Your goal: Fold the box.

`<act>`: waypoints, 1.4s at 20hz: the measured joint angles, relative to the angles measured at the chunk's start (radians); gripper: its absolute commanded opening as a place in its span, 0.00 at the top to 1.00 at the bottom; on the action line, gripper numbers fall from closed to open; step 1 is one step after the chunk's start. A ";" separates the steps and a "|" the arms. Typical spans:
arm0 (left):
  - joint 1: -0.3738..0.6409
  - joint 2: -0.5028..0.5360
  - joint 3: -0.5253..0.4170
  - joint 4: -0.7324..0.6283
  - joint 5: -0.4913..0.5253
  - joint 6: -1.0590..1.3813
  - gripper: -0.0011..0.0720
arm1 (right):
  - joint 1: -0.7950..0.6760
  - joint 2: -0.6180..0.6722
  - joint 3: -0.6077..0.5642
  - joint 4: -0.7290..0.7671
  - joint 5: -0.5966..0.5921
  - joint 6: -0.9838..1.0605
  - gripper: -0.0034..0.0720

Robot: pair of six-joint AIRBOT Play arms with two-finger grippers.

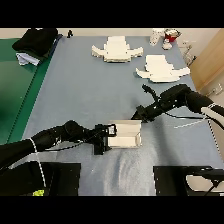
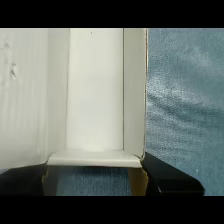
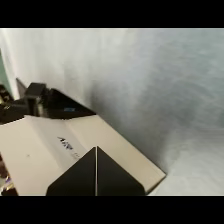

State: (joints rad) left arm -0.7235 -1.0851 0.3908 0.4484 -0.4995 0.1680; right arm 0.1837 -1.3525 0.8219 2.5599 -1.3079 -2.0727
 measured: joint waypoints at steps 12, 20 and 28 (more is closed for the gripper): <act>0.000 0.000 0.000 0.000 0.000 0.000 0.41 | 0.174 0.361 -0.322 0.042 0.260 -0.275 0.95; 0.000 0.000 0.000 0.000 0.000 0.000 0.41 | 0.416 0.622 -0.505 -0.008 0.636 -0.346 0.95; 0.000 0.000 0.000 0.000 0.000 0.000 0.41 | 0.562 0.663 -0.574 -0.064 0.850 -0.356 0.95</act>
